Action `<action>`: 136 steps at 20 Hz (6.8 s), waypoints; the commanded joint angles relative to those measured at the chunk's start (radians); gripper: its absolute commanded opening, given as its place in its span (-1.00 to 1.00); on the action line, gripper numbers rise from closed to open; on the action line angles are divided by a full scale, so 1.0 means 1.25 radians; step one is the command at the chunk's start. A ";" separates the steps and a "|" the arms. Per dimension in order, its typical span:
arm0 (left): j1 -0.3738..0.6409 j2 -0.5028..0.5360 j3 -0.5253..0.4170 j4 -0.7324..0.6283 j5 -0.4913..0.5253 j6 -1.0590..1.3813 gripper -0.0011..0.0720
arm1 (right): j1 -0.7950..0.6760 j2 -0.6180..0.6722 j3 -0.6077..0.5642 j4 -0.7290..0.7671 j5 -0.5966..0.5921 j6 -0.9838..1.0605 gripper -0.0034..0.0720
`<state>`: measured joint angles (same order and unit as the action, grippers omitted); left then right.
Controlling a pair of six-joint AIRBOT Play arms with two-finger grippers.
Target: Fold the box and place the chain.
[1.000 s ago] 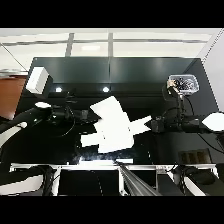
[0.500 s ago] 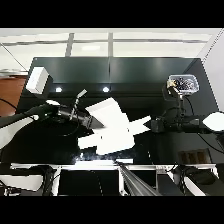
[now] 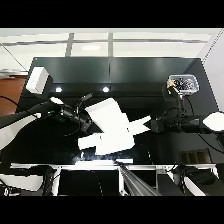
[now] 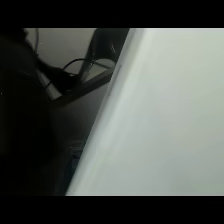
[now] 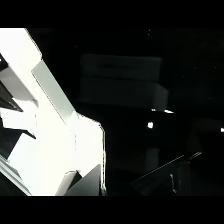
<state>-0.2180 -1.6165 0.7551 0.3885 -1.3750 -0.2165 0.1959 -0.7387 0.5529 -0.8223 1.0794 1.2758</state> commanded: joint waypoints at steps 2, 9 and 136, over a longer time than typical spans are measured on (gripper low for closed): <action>0.000 0.000 0.021 0.018 -0.001 0.004 -0.02 | 0.000 0.000 0.000 -0.001 0.001 0.000 -0.85; 0.000 -0.001 0.022 0.018 -0.001 0.004 -0.27 | 0.000 0.000 0.000 -0.007 0.002 0.000 -0.85; -0.215 0.186 -0.031 0.189 0.385 0.272 -0.90 | 0.337 -0.053 -0.089 -0.187 -0.355 -0.641 0.95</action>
<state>-0.4870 -1.3838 0.7166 0.6231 -0.8921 0.1219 0.6403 -0.8318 0.4393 -1.0439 0.6312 0.4629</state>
